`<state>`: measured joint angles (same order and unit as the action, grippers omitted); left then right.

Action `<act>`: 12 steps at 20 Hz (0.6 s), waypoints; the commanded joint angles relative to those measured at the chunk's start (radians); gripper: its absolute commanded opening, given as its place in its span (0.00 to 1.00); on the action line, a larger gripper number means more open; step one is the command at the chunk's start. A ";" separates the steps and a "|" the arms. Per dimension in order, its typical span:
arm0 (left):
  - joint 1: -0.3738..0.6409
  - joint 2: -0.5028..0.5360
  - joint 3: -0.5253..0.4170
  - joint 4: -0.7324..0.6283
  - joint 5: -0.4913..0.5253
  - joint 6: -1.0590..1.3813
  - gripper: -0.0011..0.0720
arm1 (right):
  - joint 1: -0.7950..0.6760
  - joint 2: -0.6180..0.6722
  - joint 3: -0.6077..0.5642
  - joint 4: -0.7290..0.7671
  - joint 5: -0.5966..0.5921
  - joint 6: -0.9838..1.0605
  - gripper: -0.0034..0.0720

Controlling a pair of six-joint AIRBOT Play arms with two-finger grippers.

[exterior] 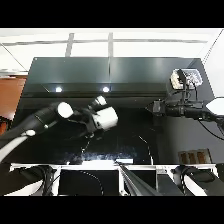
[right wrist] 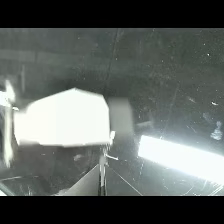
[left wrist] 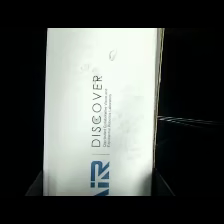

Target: Fold the box and place the chain.

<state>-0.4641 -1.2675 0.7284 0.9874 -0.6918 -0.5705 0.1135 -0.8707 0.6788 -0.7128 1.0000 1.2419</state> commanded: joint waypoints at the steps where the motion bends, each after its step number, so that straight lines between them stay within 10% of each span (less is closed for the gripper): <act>1: 0.290 0.014 0.057 0.011 0.007 -0.108 0.41 | 0.000 0.000 0.001 0.001 -0.002 0.007 0.10; 6: 0.649 -0.109 0.372 0.112 -0.008 -0.272 0.42 | 0.000 0.000 0.001 0.004 -0.003 0.012 0.10; 12: 0.796 -0.479 0.850 0.322 -0.102 -0.425 0.42 | 0.001 0.000 0.001 0.005 -0.014 0.011 0.10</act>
<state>0.2569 -1.5967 1.3811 1.2255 -0.7715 -0.9184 0.1135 -0.8707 0.6788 -0.7086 0.9894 1.2526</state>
